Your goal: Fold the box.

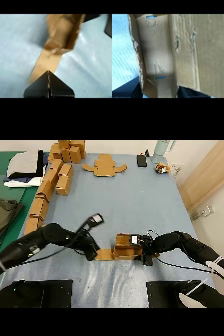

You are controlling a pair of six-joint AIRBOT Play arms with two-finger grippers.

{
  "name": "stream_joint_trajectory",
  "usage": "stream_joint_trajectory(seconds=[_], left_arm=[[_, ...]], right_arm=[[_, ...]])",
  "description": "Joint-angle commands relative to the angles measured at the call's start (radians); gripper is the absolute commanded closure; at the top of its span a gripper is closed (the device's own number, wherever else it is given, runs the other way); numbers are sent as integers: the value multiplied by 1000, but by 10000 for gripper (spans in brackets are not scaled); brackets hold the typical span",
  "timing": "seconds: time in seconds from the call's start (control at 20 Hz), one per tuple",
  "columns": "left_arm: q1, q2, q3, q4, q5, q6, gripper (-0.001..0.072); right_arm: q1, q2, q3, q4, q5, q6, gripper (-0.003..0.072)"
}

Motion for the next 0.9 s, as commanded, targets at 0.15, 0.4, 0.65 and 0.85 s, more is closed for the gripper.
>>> stream_joint_trajectory(seconds=[0.15,0.4,0.65,0.85], left_arm=[[157,53,-45,198,-147,-643,695],[153,-71,-131,-115,-50,-565,696],[27,-123,-132,-213,122,-550,697],[-16,-135,-132,-221,143,-561,697]], right_arm=[[0,0,0,0,0,0,218],[0,0,0,0,0,0,218],[0,0,0,0,0,0,218],[0,0,0,0,0,0,218]])
